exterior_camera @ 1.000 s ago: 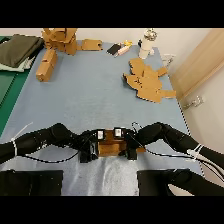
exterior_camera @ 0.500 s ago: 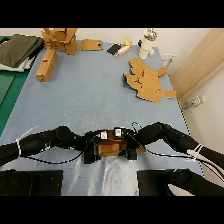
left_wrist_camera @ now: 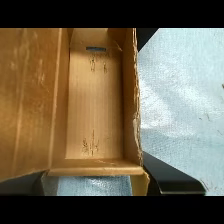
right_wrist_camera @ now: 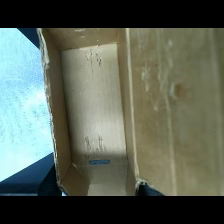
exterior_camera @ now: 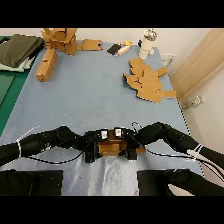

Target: Fold the box.

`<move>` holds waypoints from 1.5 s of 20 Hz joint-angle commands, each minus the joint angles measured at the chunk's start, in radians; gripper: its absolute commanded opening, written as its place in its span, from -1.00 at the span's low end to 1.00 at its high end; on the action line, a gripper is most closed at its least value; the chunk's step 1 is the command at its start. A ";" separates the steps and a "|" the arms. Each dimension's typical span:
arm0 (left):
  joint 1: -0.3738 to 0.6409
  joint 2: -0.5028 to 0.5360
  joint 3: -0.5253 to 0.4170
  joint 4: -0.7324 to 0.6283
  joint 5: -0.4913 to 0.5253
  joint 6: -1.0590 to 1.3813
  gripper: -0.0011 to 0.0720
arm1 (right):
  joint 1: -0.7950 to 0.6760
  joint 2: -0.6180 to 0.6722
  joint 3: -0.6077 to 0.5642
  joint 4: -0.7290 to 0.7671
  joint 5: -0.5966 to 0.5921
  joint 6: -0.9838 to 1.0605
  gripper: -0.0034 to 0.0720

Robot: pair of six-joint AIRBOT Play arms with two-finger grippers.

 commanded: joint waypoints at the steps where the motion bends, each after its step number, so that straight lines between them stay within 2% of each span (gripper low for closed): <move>1: 0.000 0.000 0.000 0.008 0.004 0.001 0.43 | 0.000 -0.001 0.000 0.000 0.000 0.000 0.46; 16: 0.000 0.000 0.000 0.008 0.001 0.001 0.43 | 0.000 -0.001 0.000 0.003 0.000 0.000 0.46; 19: 0.000 0.000 0.000 0.007 0.001 0.001 0.43 | 0.000 0.000 0.006 0.005 -0.065 0.000 0.48; 21: 0.000 0.000 0.000 0.005 0.001 0.001 0.43 | 0.000 0.002 0.025 0.002 -0.104 0.005 0.98; 22: 0.000 0.000 0.000 0.005 0.001 0.001 0.43 | 0.000 0.003 0.039 -0.005 -0.121 0.017 0.98; 25: 0.000 0.000 0.000 0.005 0.002 0.001 0.43 | -0.005 0.028 0.066 -0.102 -0.137 0.143 0.98; 28: 0.000 0.000 0.000 0.005 0.001 0.001 0.43 | -0.020 0.063 0.097 -0.268 -0.258 0.303 0.98; 30: 0.000 0.000 0.000 0.005 0.001 0.001 0.43 | -0.019 0.117 0.117 -0.389 -0.287 0.462 0.97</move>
